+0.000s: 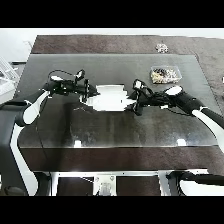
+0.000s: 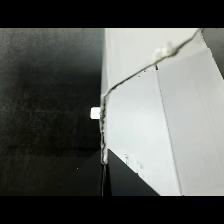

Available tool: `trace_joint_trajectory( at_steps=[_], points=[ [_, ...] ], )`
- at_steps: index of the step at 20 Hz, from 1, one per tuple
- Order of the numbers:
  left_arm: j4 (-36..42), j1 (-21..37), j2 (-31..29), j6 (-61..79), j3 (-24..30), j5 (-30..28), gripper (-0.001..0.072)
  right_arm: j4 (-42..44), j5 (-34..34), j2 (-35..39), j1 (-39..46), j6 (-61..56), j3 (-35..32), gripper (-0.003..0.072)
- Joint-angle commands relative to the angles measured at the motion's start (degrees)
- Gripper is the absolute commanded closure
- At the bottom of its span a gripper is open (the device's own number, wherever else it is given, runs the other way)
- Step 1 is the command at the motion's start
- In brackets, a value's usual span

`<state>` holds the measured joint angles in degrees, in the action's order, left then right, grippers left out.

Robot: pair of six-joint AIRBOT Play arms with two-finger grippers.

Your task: Fold the box and place the chain.

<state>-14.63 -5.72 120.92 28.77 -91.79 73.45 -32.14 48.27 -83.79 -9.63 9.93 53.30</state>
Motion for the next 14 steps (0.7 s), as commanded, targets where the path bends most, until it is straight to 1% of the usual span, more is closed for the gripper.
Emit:
trace_joint_trajectory(
  at_steps=[1, 5, 7, 9, 11, 14],
  points=[
    [0.07, 0.0, -0.04, 0.0, -0.02, 0.02, 0.0687, -1.22, -1.99, -2.36, -1.55, 5.35, -0.22, 0.0084],
    [0.09, 0.02, -0.04, 0.0, -0.02, -0.02, 0.0686, -1.49, -6.67, -2.8, -3.37, 9.94, -0.22, 0.0084],
    [0.09, 0.02, -0.04, 0.0, -0.02, 0.0, 0.0687, -1.46, -7.89, -2.8, -3.98, 10.29, -0.22, 0.0084],
    [0.09, 0.02, -0.04, 0.0, -0.02, 0.0, 0.0687, -1.05, -9.09, -2.8, -4.2, 10.27, -0.22, 0.0084],
    [0.09, 0.02, -0.04, 0.0, -0.02, 0.0, 0.0687, 1.57, -9.81, -2.97, -4.24, 10.29, -0.22, 0.0084],
    [0.09, 0.0, -0.04, 0.0, -0.02, 0.0, 0.0686, 1.68, -9.84, -3.58, -4.28, 10.32, -0.22, 0.0084]
  ],
)
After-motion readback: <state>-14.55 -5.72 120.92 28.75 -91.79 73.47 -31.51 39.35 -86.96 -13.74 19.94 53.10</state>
